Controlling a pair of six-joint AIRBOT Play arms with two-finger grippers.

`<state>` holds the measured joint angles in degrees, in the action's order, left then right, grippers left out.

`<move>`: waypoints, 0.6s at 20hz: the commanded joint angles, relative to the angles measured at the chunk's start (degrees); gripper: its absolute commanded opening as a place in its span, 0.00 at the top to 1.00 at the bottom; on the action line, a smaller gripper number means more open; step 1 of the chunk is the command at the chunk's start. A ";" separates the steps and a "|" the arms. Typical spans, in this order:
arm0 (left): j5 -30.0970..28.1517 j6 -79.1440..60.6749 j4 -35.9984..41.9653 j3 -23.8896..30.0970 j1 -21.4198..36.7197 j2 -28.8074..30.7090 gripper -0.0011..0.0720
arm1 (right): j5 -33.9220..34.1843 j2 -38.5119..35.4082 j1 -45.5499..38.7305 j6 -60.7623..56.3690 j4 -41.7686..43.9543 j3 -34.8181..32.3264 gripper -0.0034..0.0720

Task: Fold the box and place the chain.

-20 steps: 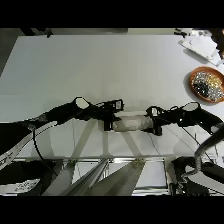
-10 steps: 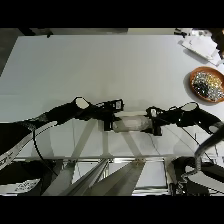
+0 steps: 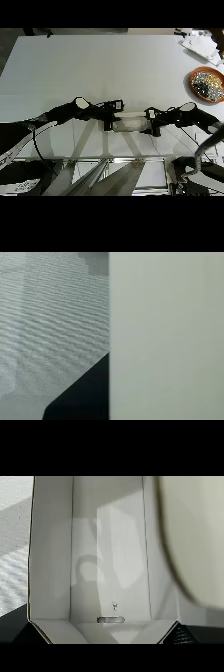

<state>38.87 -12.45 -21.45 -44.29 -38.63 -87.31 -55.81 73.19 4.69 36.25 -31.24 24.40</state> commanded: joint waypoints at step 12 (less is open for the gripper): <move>-0.02 0.04 0.00 0.00 -0.02 0.00 0.97 | 2.08 0.04 -1.11 -2.75 -4.07 0.11 0.27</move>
<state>38.87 -12.43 -21.43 -44.29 -38.65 -87.33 -55.83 73.19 3.68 33.65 -32.45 24.49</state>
